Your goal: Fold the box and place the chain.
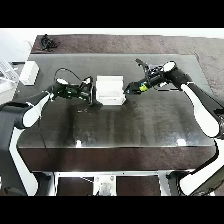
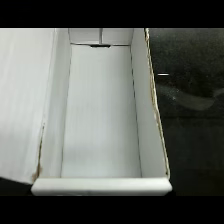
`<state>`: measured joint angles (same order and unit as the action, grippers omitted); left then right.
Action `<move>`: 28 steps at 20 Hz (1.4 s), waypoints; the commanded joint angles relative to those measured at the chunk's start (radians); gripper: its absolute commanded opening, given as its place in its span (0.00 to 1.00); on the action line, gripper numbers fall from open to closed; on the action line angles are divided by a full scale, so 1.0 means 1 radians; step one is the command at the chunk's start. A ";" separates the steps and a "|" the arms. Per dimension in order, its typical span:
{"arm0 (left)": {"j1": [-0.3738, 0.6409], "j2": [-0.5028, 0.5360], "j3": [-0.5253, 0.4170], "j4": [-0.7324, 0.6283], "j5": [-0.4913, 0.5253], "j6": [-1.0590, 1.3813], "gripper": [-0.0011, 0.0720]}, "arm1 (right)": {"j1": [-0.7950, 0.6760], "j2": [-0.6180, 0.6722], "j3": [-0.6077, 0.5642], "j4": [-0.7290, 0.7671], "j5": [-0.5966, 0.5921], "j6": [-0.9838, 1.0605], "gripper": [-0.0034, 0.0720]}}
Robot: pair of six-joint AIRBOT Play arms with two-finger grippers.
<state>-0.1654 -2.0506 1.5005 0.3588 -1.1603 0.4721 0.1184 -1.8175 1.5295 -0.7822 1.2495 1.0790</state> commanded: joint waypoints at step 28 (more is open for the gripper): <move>0.000 0.000 0.000 0.000 0.000 0.000 0.44 | 0.200 -0.021 0.101 -0.370 -0.079 0.465 0.67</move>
